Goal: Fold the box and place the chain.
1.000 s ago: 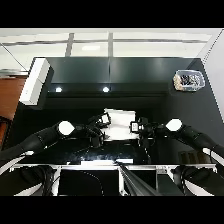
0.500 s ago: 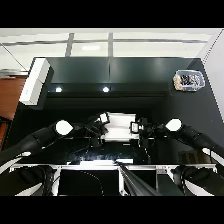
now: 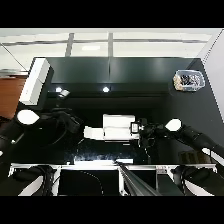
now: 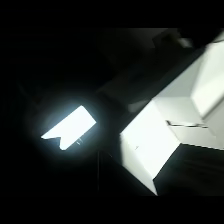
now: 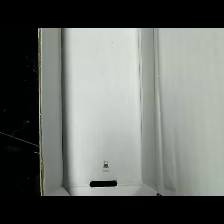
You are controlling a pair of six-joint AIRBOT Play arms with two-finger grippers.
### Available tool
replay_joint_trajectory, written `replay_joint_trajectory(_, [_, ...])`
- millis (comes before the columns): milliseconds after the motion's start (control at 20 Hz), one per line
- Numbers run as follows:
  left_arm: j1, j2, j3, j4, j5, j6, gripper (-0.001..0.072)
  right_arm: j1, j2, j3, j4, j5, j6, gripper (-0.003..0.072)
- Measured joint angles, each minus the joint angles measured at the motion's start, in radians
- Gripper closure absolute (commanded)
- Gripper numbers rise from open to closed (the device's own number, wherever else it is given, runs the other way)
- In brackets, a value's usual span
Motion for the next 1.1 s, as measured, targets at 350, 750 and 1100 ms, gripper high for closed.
replay_joint_trajectory(350, [0.229,-0.052,-0.055,0.002,-0.132,-0.394,0.0683,0.0,0.0,0.0,0.0,0.0,0.0,0.0225])
replay_joint_trajectory(750, [0.085,-0.325,-0.068,-0.226,-0.15,-0.327,0.0686,0.0,0.0,0.0,0.0,0.0,0.0,0.0225])
replay_joint_trajectory(1100, [-0.029,-0.333,-0.028,-0.284,-0.13,-0.294,0.0255,0.0,0.0,0.0,0.0,-0.001,0.0,0.0225])
